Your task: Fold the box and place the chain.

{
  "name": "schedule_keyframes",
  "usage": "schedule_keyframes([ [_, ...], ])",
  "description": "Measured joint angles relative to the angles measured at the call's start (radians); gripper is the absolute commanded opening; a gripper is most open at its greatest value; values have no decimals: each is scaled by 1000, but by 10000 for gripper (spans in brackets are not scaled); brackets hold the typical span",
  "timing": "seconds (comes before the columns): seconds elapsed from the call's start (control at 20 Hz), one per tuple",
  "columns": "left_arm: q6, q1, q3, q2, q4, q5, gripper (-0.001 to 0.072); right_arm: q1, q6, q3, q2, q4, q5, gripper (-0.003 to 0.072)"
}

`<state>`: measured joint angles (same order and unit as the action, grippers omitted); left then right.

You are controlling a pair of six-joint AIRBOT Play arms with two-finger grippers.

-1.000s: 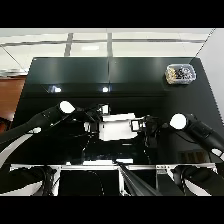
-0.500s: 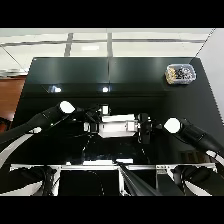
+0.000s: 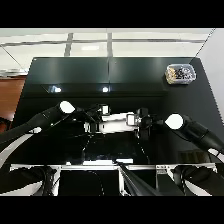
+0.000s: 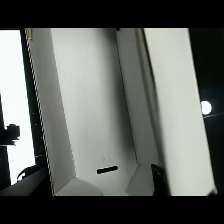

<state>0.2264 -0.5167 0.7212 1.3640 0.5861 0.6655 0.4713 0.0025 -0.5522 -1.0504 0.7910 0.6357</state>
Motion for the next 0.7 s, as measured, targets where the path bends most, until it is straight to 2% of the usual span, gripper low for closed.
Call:
schedule_keyframes([
  [0.45, 3, 0, 0, 0, 0, 1, 27, -56, 14, -10, 3, -33, 11, 716],
  [0.7, 2, 0, 0, 0, 2, 56, 27, -59, -70, -10, -13, -144, 57, 716],
])
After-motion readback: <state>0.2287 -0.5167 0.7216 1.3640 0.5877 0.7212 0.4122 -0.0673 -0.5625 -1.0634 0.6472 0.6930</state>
